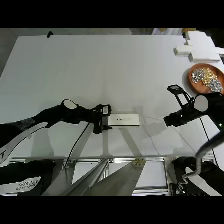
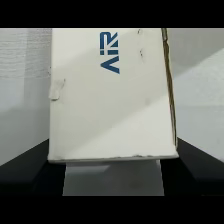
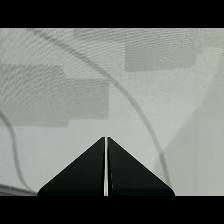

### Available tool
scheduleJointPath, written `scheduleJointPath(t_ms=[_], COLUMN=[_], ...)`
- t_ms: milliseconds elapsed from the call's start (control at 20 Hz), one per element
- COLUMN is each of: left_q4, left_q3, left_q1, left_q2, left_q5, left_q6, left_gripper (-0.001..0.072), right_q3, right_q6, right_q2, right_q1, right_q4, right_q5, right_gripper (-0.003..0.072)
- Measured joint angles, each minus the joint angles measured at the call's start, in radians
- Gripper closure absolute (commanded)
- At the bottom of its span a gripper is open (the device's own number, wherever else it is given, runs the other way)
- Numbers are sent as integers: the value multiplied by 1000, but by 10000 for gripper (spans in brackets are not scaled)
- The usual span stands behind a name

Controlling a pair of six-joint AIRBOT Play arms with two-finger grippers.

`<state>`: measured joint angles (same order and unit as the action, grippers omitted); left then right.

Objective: Fold the box and place the chain.

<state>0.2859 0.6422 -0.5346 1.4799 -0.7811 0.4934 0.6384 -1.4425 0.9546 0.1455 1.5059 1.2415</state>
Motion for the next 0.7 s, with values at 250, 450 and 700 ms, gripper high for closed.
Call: scheduleJointPath(t_ms=[250,450,700], left_q4=[64,172,430], left_q3=[-1,-1,-1], left_q1=[83,263,587], left_q2=[-142,-352,-557], left_q5=[0,29,61], left_q6=[-183,-433,-856], left_gripper=[557,557,556], right_q3=[0,0,0], right_q6=[0,0,0], right_q2=[0,0,0], right_q1=[0,0,0], right_q4=[1,1,0], right_q5=[0,0,0], right_gripper=[666,666,666])
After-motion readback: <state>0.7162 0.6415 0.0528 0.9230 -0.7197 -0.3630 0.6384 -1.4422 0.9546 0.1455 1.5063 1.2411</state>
